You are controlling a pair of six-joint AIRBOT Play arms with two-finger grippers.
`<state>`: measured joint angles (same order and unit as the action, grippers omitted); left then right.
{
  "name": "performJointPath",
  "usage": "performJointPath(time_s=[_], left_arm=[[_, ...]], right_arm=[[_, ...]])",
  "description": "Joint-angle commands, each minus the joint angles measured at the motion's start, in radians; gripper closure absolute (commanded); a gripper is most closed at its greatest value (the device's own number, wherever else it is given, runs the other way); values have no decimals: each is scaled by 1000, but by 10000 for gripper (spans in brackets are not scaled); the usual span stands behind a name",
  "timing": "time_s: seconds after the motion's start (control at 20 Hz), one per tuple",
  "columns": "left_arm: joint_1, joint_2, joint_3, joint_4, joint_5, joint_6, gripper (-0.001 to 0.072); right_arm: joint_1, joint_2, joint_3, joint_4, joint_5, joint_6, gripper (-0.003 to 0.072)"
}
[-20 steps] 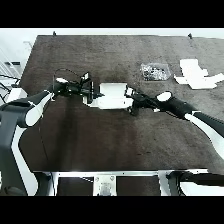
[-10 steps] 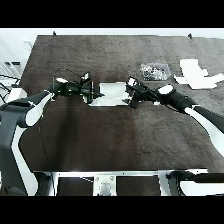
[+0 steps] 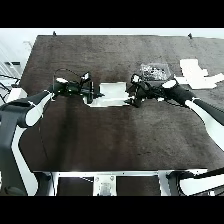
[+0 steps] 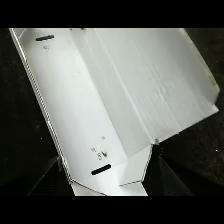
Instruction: Fold the box and place the chain.
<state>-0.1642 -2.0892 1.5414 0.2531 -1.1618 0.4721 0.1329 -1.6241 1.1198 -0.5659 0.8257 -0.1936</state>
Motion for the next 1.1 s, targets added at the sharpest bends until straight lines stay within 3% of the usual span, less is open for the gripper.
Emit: performJointPath(time_s=[0.0, 0.4, 1.05], left_arm=[[0, 0, 0, 0, 0, 0, 690], [0, 0, 0, 0, 0, 0, 690], [0, 0, 0, 0, -1, 0, 690]], right_arm=[[-18, -60, 66, -5, 111, -2, -34], [-22, -167, 171, -31, 259, -1, -34], [-4, -243, 253, -75, 280, -55, -34]])
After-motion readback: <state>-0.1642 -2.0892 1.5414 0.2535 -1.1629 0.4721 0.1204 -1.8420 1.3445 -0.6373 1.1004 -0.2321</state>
